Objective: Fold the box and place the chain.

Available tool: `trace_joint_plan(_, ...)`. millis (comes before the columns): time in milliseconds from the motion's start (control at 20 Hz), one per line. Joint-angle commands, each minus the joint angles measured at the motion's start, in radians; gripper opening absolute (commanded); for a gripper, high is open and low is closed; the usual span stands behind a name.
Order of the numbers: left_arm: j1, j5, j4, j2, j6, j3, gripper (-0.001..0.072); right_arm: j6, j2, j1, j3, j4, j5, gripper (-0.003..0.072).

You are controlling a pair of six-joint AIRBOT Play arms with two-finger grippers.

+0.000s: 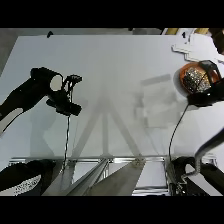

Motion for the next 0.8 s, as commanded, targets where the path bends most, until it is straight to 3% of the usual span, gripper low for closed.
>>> trace_joint_plan(0,0.001,0.000,0.000,0.000,0.000,0.000,0.0008,0.086,0.162,0.162,-0.121,0.198,-0.103,0.0020)
trace_joint_plan(300,0.001,0.000,0.000,0.000,0.000,0.000,0.0008,0.311,0.309,0.451,-0.373,0.213,-0.283,0.0020)
trace_joint_plan(500,0.001,0.000,0.000,0.000,0.000,0.000,0.0008,0.400,0.310,0.597,-0.432,0.194,-0.396,0.0021)
trace_joint_plan(750,0.001,0.000,0.000,0.000,0.000,0.000,0.0008,0.426,0.310,0.632,-0.453,0.170,-0.425,0.0021)
